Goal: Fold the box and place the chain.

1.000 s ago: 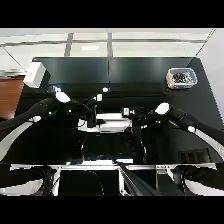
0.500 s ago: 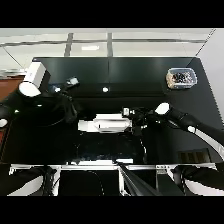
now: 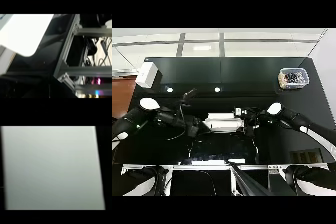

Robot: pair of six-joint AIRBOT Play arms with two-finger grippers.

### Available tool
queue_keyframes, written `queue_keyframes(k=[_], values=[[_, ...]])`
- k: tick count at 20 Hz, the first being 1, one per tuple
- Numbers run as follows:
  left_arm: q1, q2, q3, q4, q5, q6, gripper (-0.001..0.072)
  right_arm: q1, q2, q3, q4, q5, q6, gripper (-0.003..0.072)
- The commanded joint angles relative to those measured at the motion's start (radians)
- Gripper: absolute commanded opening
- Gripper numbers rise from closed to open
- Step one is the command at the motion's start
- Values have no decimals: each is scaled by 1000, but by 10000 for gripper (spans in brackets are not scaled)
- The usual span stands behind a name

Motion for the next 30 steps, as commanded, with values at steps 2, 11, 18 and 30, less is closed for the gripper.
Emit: queue_keyframes(k=[2,11,18,30], values=[[-100,-2,0,-87,411,36,26,0,0,0,0,2,0,109],[-69,-137,79,131,529,-138,25,0,0,0,0,-1,0,109],[-75,-230,92,118,475,-138,26,0,0,0,0,-1,0,108],[72,51,226,486,285,-320,24,0,0,0,1,-2,0,109]])
